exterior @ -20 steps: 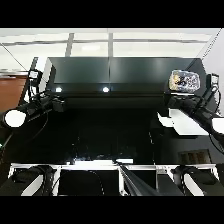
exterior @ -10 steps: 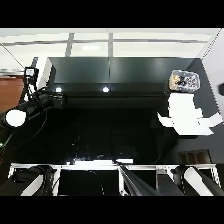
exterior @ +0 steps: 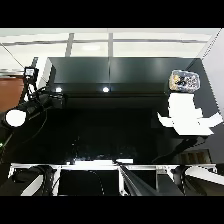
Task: Fold the box and place the chain.
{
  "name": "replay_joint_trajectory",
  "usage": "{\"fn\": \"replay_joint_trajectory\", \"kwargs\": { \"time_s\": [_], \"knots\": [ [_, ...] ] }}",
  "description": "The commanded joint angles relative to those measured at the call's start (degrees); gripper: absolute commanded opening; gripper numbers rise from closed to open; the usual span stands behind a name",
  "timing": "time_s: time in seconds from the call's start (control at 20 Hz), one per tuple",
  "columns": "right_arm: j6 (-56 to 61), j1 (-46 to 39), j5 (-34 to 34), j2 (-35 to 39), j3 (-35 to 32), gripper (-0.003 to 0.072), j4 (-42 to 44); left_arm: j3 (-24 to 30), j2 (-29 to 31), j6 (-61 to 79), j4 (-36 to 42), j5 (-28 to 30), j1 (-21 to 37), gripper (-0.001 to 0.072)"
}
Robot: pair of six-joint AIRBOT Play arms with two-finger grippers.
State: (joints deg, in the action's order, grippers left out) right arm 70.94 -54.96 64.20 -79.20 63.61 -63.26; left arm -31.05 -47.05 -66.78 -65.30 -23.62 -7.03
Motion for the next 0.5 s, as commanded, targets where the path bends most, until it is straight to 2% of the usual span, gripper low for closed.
{"fn": "replay_joint_trajectory", "kwargs": {
  "time_s": [0.0, 0.1, 0.25, 0.3, 0.35, 0.45],
  "knots": [
    [-5.3, 0.2, 9.3, -6.2, 2.7, 0.0705, -0.2, 0.0, 0.0, 0.1, 0.0, -0.9, 0.0, 0.0710],
    [-10.0, 1.1, 11.1, -7.1, 2.7, 0.0704, -0.4, 0.0, 0.0, 0.1, 0.0, -0.9, 0.0, 0.0710],
    [-13.8, 1.7, 10.2, -7.4, 2.7, 0.0704, -0.9, 0.0, 0.0, 0.1, 0.0, -0.9, 0.0, 0.0710],
    [-14.0, 2.0, 9.0, -7.4, 2.7, 0.0667, -1.2, 0.0, 0.0, 0.1, 0.0, -0.9, 0.0, 0.0710],
    [-14.3, 2.6, 7.9, -7.4, 2.7, 0.0597, -1.6, 0.0, 0.0, 0.1, 0.0, -0.9, 0.0, 0.0709],
    [-16.3, 4.9, 7.6, -7.5, 2.7, 0.0597, -4.3, 0.0, 0.0, 0.1, 0.1, -0.9, 0.0, 0.0709]
  ]
}}
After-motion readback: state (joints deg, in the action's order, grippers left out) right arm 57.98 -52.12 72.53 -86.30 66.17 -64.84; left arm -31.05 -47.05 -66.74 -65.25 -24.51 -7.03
